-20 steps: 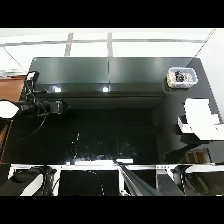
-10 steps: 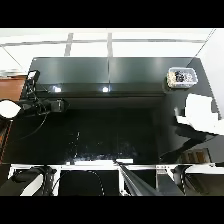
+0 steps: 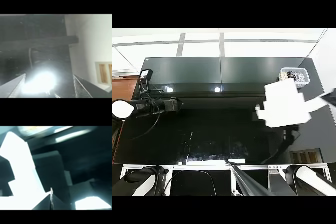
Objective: Fold the box and place the chain.
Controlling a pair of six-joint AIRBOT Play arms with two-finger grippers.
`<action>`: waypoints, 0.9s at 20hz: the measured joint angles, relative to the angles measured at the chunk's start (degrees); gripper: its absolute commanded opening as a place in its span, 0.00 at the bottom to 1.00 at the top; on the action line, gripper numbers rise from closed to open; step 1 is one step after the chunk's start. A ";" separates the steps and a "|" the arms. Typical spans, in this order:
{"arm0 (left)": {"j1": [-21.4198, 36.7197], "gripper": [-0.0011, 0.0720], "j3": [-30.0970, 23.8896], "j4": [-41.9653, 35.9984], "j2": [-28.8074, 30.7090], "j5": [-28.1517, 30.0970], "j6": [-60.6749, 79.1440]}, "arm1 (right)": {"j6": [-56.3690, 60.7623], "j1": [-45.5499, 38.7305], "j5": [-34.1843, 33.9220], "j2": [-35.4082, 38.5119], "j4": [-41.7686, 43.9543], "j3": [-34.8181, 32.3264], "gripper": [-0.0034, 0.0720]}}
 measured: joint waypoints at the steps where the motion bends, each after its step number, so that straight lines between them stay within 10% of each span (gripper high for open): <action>1: -0.79 0.98 0.00 -0.59 -0.17 0.00 -0.02 | 0.39 3.74 -2.23 2.38 2.73 -4.00 0.07; 10: -4.55 0.98 0.00 -4.04 -4.92 0.96 0.00 | 2.03 40.13 -28.15 9.11 17.11 -18.16 0.07; 18: -4.66 0.98 2.19 -6.08 -10.01 1.79 0.00 | 4.09 47.65 -35.23 9.01 15.58 -20.70 0.07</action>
